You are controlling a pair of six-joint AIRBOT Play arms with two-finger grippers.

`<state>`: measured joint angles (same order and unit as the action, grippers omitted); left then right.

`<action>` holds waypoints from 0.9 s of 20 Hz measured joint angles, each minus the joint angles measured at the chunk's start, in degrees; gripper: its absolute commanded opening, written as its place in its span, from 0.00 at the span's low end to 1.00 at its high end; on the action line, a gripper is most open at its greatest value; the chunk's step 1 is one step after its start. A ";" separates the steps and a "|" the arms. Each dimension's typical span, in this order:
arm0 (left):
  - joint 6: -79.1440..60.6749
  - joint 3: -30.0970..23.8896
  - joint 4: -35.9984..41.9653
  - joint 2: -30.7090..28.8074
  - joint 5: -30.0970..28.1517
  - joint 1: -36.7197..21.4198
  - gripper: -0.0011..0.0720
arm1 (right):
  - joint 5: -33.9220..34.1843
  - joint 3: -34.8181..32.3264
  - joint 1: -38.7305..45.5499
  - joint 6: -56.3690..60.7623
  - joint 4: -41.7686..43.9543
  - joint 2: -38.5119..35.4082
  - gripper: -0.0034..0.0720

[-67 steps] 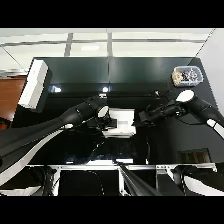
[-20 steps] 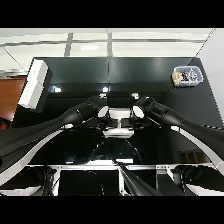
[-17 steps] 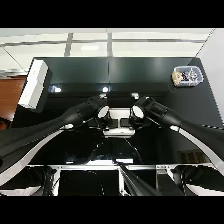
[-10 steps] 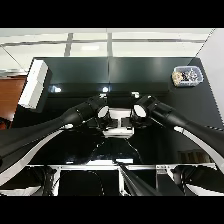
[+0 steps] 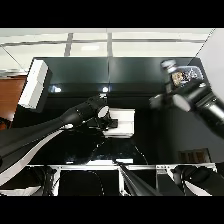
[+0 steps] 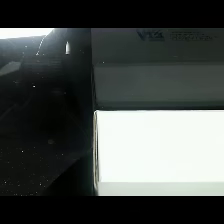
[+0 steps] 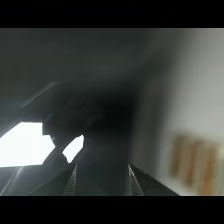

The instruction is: Fold the box and place the chain.

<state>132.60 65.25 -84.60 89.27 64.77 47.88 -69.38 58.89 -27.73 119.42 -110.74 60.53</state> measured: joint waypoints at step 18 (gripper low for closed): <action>0.02 0.00 0.02 0.00 0.24 0.00 0.05 | 1.77 57.90 41.20 -7.23 13.94 58.73 0.84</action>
